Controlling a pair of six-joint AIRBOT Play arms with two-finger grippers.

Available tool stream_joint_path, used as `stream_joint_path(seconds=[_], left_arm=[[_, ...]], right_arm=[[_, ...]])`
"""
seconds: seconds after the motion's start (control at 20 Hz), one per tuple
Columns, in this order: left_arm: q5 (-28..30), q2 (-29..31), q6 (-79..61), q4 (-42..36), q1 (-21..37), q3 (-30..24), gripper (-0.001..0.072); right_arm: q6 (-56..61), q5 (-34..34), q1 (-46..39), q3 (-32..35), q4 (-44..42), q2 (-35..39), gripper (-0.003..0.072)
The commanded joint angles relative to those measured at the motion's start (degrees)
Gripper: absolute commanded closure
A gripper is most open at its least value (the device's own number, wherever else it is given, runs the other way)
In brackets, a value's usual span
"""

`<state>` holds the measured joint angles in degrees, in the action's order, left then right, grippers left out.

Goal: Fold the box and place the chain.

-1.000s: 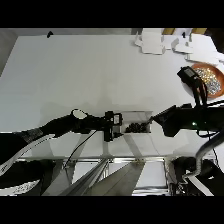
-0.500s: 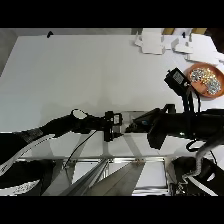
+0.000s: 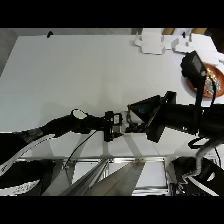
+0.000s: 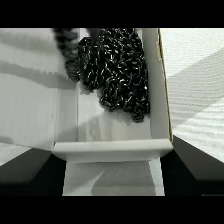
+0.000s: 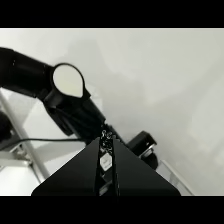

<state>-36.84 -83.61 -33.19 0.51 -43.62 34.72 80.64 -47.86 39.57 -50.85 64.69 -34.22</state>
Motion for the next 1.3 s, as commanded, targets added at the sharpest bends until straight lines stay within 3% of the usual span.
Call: stream_joint_path(seconds=[0.0, 0.25, 0.7, 0.85, 1.1, 1.25], left_arm=[[-0.02, -0.02, -0.02, 0.02, -0.04, 0.0, 0.0501], [0.0, -0.02, 0.0, 0.0, -0.04, 0.0, 0.0501], [0.0, -0.02, 0.0, -0.02, -0.04, 0.0, 0.0501], [0.0, -0.02, 0.0, 0.02, -0.04, 0.0, 0.0501], [0.0, -0.02, -0.02, 0.02, -0.04, 0.0, 0.0501], [0.0, -0.02, 0.0, 0.0, -0.04, 0.0, 0.0501]], right_arm=[[2.64, -3.13, 0.11, -1.55, 5.77, -0.24, 0.0668], [4.9, -19.15, 0.11, -1.38, 15.19, -4.26, 0.0667], [-1.73, -17.14, 0.11, -0.44, 9.62, -20.94, 0.0665], [-5.16, -18.03, -1.77, -0.81, 9.57, -23.89, 0.0491], [-20.39, -24.04, -9.44, -11.21, 3.08, -25.59, 0.0481], [-27.78, -22.71, -14.21, -13.86, 1.27, -30.47, 0.0487]])
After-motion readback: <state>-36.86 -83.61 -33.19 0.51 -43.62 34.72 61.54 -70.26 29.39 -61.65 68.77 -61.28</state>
